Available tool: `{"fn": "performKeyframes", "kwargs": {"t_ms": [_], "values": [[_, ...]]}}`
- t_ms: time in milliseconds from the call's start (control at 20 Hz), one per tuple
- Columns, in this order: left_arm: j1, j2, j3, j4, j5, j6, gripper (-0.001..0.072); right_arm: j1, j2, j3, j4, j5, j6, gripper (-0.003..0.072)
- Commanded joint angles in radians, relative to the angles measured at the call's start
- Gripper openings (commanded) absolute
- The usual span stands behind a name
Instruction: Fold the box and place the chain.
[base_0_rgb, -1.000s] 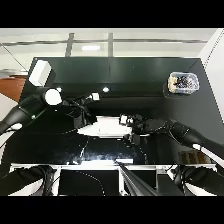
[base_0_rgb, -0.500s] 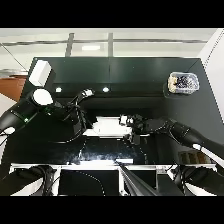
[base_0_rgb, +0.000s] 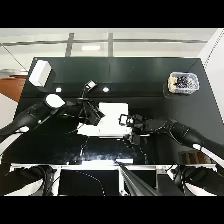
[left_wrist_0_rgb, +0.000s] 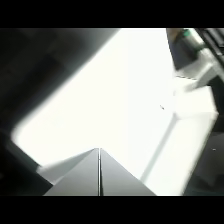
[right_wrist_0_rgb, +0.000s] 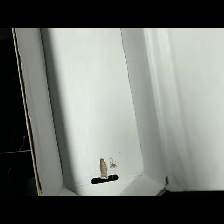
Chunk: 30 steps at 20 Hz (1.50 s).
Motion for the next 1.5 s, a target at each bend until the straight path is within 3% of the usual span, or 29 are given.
{"fn": "performKeyframes", "kwargs": {"t_ms": [0, 300, 450, 500, 550, 600, 750, 950, 1200, 1450], "values": [[-0.034, -0.05, -0.002, 0.048, 0.044, 0.003, 0.0026, 0.0, 0.001, -0.001, 0.0, 0.001, 0.0, 0.0464], [-0.011, -0.003, 0.023, 0.139, 0.018, 0.001, 0.0027, 0.0, 0.001, -0.001, 0.0, 0.0, 0.0, 0.0464], [0.088, 0.077, 0.066, 0.192, -0.193, -0.071, 0.0031, 0.0, 0.001, -0.001, 0.0, 0.0, 0.0, 0.0464], [0.136, 0.105, 0.072, 0.222, -0.284, -0.083, 0.0095, 0.0, 0.001, -0.001, 0.0, 0.0, 0.0, 0.0464], [0.182, 0.127, 0.072, 0.256, -0.348, -0.086, 0.0353, 0.0, 0.001, -0.001, 0.0, 0.0, 0.0, 0.0464], [0.222, 0.143, 0.072, 0.299, -0.394, -0.11, 0.072, 0.0, 0.001, 0.0, 0.0, 0.0, 0.0, 0.0464], [0.306, 0.142, 0.045, 0.385, -0.423, -0.123, 0.071, 0.0, 0.001, -0.001, 0.0, 0.0, 0.0, 0.0464], [0.276, 0.114, -0.075, 0.31, -0.41, 0.352, 0.0708, 0.0, 0.001, -0.001, 0.0, 0.0, 0.0, 0.0464], [0.141, 0.112, -0.14, 0.279, -0.157, 0.604, 0.0708, 0.0, 0.001, -0.001, 0.001, 0.0, 0.0, 0.0464], [0.034, 0.086, -0.14, 0.237, -0.079, 0.63, 0.0682, 0.0, 0.001, -0.001, 0.001, 0.0, 0.0, 0.0464]]}}
